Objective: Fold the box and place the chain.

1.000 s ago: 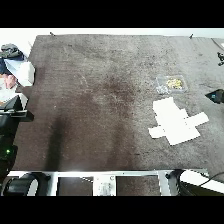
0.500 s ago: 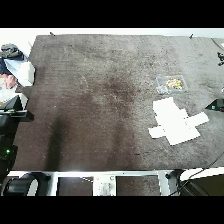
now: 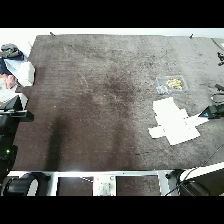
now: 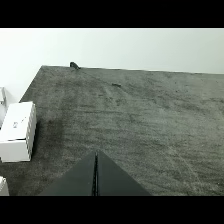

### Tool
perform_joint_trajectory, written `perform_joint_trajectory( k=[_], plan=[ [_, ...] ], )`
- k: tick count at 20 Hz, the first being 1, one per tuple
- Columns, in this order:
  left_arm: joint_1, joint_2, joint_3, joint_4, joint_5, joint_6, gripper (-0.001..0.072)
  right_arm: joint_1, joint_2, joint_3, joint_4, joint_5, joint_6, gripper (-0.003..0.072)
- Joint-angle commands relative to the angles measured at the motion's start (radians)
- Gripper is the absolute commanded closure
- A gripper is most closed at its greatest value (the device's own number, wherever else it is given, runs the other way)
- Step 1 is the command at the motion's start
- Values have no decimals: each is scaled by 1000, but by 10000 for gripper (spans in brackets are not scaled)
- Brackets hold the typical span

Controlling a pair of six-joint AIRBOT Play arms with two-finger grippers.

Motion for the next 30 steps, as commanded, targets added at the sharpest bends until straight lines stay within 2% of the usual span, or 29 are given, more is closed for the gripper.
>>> perform_joint_trajectory(
  k=[1, 6, 7, 9, 10, 11, 12, 14, 17, 20, 22, 25, 27, 30],
  plan=[
    [-1, 1, 1, 0, 0, 0, 698, 11, -34, -20, 37, 52, -6, 307],
    [0, 1, 1, 0, 1, 0, 698, 27, -36, -37, 25, 68, -33, 308],
    [-1, 1, 1, 0, 0, 0, 698, 27, -36, -37, 41, 72, -37, 364],
    [0, 1, 1, 0, 1, 0, 698, 27, -39, -38, 51, 129, -64, 370],
    [0, 1, 1, 0, 0, 0, 698, 27, -40, -39, 53, 162, -92, 427],
    [0, 1, 1, 0, 0, 0, 698, 27, -40, -41, 58, 160, -94, 538],
    [0, 1, 1, 0, 0, 0, 698, 27, -40, -43, 59, 161, -94, 544],
    [0, 1, 1, 0, 0, 0, 698, 27, -37, -68, 70, 162, -101, 697],
    [-1, 1, 1, 0, 0, 0, 698, 27, -19, -163, 161, 161, -123, 699],
    [0, 1, 1, 0, 1, 0, 698, 28, 53, -346, 357, 158, -179, 699],
    [-1, 1, 1, 0, 0, 0, 698, 34, 131, -476, 478, 92, -220, 700],
    [0, 1, 1, 0, 0, 0, 698, 116, 273, -676, 610, -72, -217, 700],
    [-1, 1, 1, 0, 0, 0, 698, 231, 351, -784, 694, -216, -184, 700],
    [0, 1, 1, 0, 0, 0, 698, 470, 438, -836, 809, -500, -99, 700]
  ],
)
